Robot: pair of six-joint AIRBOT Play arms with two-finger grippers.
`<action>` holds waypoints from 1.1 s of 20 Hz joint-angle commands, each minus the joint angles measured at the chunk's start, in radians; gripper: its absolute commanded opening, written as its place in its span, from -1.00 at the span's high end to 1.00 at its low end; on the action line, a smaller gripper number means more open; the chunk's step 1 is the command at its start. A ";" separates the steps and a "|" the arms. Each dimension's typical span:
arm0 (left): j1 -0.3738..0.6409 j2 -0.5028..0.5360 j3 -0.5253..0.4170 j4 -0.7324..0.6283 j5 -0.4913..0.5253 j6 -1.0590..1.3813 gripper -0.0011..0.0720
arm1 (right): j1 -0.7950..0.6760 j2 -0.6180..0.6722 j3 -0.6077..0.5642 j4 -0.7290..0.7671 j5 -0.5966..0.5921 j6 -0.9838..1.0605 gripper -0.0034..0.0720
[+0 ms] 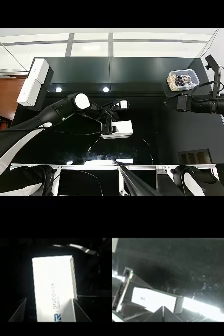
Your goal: Fold the box and place the chain.
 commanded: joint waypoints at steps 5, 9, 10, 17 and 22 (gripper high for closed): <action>-0.051 -0.004 0.011 0.061 0.006 -0.127 -0.97 | 0.000 0.001 0.001 0.000 0.002 0.002 0.87; -0.079 -0.006 0.011 0.123 0.034 -0.200 -0.97 | 0.000 0.001 0.001 0.000 0.002 0.005 0.87; -0.081 -0.006 0.011 0.137 0.037 -0.207 -0.97 | 0.000 0.001 0.001 0.000 0.001 0.005 0.87; -0.113 -0.026 -0.002 0.140 0.097 -0.207 -0.98 | 0.000 0.001 0.001 0.000 0.001 0.007 0.87; -0.174 -0.094 -0.006 0.214 0.189 -0.208 -0.98 | 0.000 0.001 0.001 0.000 0.001 0.011 0.87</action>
